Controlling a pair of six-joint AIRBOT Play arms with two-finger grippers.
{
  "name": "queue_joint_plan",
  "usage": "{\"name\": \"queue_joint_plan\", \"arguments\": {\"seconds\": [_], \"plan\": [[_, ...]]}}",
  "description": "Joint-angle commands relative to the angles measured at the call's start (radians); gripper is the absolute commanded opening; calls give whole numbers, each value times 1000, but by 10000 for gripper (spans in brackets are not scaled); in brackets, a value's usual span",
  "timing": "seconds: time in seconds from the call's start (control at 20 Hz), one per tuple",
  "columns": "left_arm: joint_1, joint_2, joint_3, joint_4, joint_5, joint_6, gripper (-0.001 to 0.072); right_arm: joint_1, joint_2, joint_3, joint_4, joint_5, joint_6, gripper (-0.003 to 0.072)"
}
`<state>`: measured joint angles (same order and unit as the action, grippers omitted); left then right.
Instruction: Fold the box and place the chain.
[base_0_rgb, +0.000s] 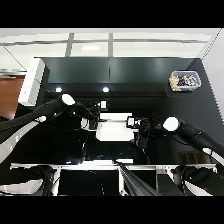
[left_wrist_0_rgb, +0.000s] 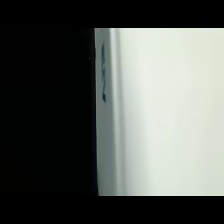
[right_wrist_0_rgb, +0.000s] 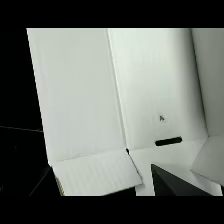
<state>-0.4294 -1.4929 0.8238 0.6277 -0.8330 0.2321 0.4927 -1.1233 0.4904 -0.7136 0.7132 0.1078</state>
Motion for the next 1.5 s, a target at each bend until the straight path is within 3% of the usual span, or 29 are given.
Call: {"name": "queue_joint_plan", "arguments": {"seconds": [0.0,0.15,0.35,1.15,1.25,1.45], "plan": [[-1,-1,1,1,0,0,31,25,-5,3,66,-29,0,697],[-1,-1,1,1,0,0,31,18,42,21,50,-50,-1,697],[-1,-1,1,1,0,0,31,16,84,31,12,-165,-1,697],[-1,-1,1,0,-1,0,31,-9,84,42,-45,-134,-2,697],[-1,-1,1,0,-1,0,31,-9,83,41,-16,-110,-35,697],[-3,-1,1,0,-1,-1,31,-53,57,41,207,-79,-246,697]]}}
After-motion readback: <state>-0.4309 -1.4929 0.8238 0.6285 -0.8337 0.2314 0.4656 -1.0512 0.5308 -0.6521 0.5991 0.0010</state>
